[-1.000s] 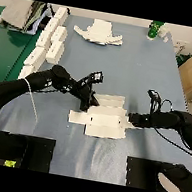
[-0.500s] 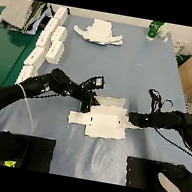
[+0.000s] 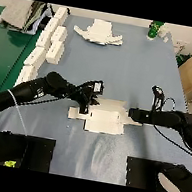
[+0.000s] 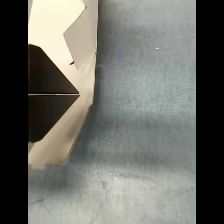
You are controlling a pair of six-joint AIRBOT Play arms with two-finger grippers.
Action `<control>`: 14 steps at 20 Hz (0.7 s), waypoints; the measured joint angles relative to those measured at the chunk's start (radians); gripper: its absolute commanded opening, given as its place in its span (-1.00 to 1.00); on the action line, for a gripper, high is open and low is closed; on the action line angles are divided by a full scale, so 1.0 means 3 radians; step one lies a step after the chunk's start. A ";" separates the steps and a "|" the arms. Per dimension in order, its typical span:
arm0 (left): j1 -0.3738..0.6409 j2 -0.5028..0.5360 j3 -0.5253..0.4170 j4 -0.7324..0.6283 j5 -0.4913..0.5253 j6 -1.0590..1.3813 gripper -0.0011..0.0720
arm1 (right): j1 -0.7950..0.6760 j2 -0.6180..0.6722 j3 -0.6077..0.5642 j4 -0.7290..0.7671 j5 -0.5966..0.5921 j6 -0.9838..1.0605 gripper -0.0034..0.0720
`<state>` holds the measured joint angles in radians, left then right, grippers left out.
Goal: Fold the box.
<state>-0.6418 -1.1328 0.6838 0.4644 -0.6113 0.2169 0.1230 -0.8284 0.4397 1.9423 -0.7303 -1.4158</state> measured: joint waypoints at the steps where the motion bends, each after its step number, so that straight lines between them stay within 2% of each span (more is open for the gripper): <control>1: -0.0047 0.0006 -0.0043 0.0003 0.0072 0.0001 -0.95 | 0.0000 0.0000 0.0008 0.0000 0.0019 0.0010 -0.91; 9: -0.0251 0.0014 -0.0261 -0.0106 0.0488 0.0013 -0.94 | 0.0000 0.0000 0.0132 -0.0001 0.0069 0.0038 -0.91; 14: -0.0268 0.0014 -0.0301 -0.0155 0.0453 0.0006 -0.94 | 0.0000 0.0000 0.0146 0.0022 0.0062 0.0042 -0.91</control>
